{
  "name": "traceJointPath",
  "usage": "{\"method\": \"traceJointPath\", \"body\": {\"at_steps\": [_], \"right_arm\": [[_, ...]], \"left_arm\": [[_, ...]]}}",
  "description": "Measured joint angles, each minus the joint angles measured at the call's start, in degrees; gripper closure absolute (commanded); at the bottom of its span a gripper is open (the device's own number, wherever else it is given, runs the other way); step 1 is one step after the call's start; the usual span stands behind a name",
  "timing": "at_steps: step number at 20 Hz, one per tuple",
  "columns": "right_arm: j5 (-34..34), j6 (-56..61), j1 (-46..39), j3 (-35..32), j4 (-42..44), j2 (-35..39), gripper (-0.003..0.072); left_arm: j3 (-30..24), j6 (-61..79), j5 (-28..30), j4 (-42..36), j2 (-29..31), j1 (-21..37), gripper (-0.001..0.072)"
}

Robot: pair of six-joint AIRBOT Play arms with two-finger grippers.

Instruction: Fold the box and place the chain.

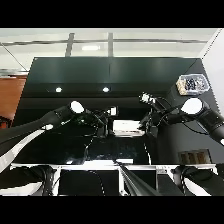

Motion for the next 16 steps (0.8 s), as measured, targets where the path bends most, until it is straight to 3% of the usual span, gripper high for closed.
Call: {"method": "traceJointPath", "body": {"at_steps": [16], "right_arm": [[0.4,0.6,0.0,-0.4,-0.1,0.0,0.0453]], "left_arm": [[0.0,0.2,0.0,0.0,0.0,0.0,0.0377]]}}
